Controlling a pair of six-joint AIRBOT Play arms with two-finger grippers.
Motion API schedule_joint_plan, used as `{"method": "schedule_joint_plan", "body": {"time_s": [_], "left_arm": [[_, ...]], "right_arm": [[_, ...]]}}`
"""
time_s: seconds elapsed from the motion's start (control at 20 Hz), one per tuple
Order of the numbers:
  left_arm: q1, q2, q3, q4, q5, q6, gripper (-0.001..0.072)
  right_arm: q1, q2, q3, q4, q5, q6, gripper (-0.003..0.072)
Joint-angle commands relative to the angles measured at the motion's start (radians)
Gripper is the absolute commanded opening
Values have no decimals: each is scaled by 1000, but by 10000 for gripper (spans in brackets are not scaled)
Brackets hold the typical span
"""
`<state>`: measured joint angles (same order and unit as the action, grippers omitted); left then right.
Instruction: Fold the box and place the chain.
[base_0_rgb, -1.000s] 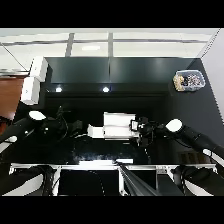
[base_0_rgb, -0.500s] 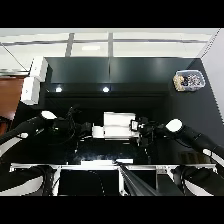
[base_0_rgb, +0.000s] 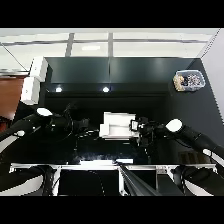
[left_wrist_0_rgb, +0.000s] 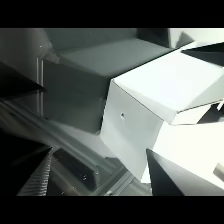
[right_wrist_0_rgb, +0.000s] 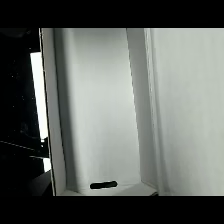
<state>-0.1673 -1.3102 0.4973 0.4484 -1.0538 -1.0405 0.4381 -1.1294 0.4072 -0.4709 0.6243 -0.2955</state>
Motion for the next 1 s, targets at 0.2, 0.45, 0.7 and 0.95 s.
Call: {"method": "schedule_joint_plan", "body": {"time_s": [0.2, 0.45, 0.7, 0.95], "left_arm": [[11, 3, 63, 3, -87, 19, 712], [-36, 3, 99, -11, -92, 19, 688], [-135, 3, 154, -15, -43, 10, 663], [-158, 4, 169, -12, -27, -117, 538]], "right_arm": [[0, 0, 0, 0, 0, 0, 432], [0, 0, 0, 0, 0, 0, 432], [0, 0, 0, 0, 0, 0, 432], [0, 0, 0, 0, 0, 0, 432]]}}
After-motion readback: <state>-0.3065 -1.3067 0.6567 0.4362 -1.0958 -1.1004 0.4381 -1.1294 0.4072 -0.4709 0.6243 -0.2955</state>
